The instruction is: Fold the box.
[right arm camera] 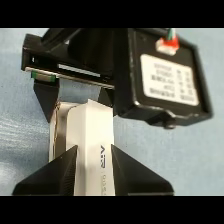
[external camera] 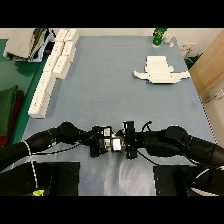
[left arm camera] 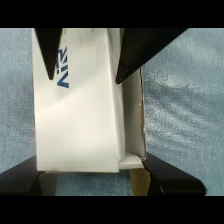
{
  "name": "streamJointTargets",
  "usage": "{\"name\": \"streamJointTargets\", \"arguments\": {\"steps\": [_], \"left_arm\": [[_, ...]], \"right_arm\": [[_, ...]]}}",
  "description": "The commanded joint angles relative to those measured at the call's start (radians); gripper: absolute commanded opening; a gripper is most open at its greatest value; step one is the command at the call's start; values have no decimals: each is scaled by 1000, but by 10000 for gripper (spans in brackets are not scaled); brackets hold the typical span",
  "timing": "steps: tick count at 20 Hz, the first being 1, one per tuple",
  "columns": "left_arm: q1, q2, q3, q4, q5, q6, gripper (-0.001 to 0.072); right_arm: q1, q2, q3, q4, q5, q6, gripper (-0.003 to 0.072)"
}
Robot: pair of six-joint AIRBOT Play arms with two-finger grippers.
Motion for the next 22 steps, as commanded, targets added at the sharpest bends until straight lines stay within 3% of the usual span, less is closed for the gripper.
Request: {"name": "streamJointTargets", "arguments": {"steps": [1,16,22], "left_arm": [[0,1,0,1,0,1,603],[0,1,0,1,0,1,603],[0,1,0,1,0,1,603]], "right_arm": [[0,-17,0,0,6,0,299],[27,-13,-2,43,-47,0,302],[27,44,-2,43,-58,5,305]]}}
